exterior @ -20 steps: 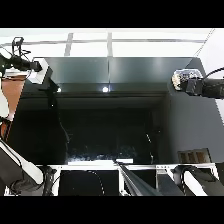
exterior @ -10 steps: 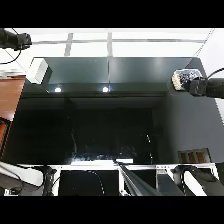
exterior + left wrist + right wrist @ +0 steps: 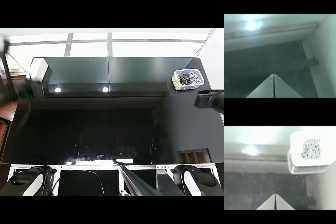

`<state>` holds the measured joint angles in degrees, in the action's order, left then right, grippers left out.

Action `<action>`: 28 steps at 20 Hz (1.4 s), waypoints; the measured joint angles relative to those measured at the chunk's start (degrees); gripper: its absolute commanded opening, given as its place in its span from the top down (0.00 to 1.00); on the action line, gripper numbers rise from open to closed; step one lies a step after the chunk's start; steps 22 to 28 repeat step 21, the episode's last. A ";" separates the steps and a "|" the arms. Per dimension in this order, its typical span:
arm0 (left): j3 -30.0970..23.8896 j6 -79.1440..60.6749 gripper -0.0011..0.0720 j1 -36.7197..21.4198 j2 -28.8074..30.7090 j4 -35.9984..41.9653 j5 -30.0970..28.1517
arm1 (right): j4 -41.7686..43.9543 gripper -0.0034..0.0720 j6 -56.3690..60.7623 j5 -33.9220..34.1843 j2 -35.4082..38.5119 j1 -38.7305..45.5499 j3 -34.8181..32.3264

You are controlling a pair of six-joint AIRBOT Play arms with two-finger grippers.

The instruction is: Fold the box and place the chain.

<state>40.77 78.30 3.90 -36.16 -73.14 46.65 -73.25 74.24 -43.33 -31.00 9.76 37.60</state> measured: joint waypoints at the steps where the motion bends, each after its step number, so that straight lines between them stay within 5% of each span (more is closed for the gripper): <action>1: -4.94 0.13 0.95 0.33 4.83 0.57 -1.75 | 0.63 0.95 0.26 3.52 0.46 0.02 -2.95; 4: -13.92 0.24 0.95 0.66 15.23 0.55 -4.55 | 1.88 0.95 0.68 8.61 1.25 0.09 -8.61; 8: -17.84 0.55 0.95 0.59 21.40 1.66 -7.19 | 2.43 0.95 0.83 9.20 1.53 0.13 -11.08; 28: -19.26 0.57 0.95 0.59 23.85 3.54 -8.61 | 2.75 0.95 1.01 9.44 1.64 0.13 -11.98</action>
